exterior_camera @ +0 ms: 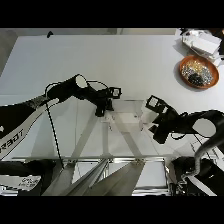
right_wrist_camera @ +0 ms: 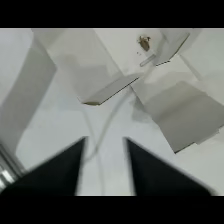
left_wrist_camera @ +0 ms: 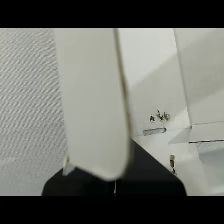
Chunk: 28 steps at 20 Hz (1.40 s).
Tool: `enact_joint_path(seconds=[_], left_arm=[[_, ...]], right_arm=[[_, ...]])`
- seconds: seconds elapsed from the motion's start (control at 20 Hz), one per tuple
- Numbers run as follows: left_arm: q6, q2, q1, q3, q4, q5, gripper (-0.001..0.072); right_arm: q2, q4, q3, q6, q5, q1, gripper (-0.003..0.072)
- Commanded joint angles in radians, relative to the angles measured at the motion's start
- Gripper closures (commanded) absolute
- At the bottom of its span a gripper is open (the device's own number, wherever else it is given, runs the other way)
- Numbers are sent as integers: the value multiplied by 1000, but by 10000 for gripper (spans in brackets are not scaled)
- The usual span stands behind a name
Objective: Fold the box and place the chain.
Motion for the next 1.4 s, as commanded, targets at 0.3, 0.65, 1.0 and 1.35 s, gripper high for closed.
enact_joint_path(seconds=[0.3,0.65,1.0,1.35], left_arm=[[0,-1,-1,1,0,-1,697],[0,-1,-1,1,0,-1,697],[0,-1,-1,1,0,-1,697],[0,-1,-1,1,0,-1,697]], right_arm=[[-15,-43,-22,-107,7,9,242],[163,-47,-71,-224,-192,121,3],[150,-180,-229,-204,-360,290,1],[-47,-179,-267,-199,-595,290,2]])
